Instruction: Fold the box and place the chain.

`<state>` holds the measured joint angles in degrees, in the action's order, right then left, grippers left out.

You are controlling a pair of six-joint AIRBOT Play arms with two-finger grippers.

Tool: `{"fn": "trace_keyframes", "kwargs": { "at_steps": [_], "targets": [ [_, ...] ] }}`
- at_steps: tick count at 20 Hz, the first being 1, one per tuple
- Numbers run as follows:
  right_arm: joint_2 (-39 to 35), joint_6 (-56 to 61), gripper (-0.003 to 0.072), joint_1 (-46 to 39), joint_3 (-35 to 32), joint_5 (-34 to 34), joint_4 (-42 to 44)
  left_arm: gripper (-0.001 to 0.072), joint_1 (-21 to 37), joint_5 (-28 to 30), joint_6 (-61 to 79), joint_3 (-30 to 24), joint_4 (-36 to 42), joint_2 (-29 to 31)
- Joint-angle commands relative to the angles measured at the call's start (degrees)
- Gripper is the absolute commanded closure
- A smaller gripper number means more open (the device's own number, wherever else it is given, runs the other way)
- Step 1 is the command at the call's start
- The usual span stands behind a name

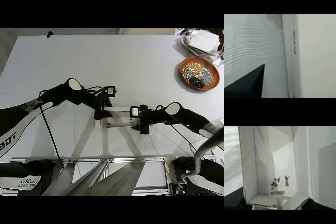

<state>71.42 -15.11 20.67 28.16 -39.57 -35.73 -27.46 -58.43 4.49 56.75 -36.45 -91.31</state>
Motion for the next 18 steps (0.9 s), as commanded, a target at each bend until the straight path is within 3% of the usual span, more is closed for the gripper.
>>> {"fn": "trace_keyframes", "kwargs": {
  "at_steps": [1, 2, 8, 12, 13, 14, 15, 18],
  "targets": [
    [0.00, 0.07, 0.0388, -0.02, 0.02, -0.07, -0.02, 0.0165, 0.37, -0.07, -0.31, 0.04, -4.24, 1.49],
    [0.00, 0.04, 0.0388, -0.02, 0.02, -0.07, -0.02, 0.0135, 0.76, -0.02, -1.62, 0.04, -5.35, 1.99],
    [0.00, 0.07, 0.0388, -0.02, 0.02, -0.07, -0.02, 0.0134, 7.54, -0.39, -6.29, 0.04, -8.41, 9.33],
    [0.00, 0.07, 0.0388, -0.02, 0.02, -0.07, -0.02, 0.0153, 11.78, -7.80, -6.29, 0.04, -8.41, 17.90],
    [0.00, 0.07, 0.0388, -0.02, 0.02, -0.07, -0.02, 0.0262, 11.82, -10.25, -6.27, 0.04, -8.44, 19.67],
    [0.00, 0.07, 0.0388, -0.02, 0.02, -0.07, -0.02, 0.0525, 11.65, -12.46, -6.27, 0.04, -8.15, 21.18],
    [0.00, 0.04, 0.0388, -0.02, 0.02, -0.07, -0.02, 0.0702, 11.08, -15.02, -6.12, 0.04, -7.50, 22.03],
    [0.00, 0.07, 0.0388, -0.02, 0.02, -0.07, -0.02, 0.0708, 6.21, -17.70, -9.55, -0.50, -7.19, 21.84]
  ]
}}
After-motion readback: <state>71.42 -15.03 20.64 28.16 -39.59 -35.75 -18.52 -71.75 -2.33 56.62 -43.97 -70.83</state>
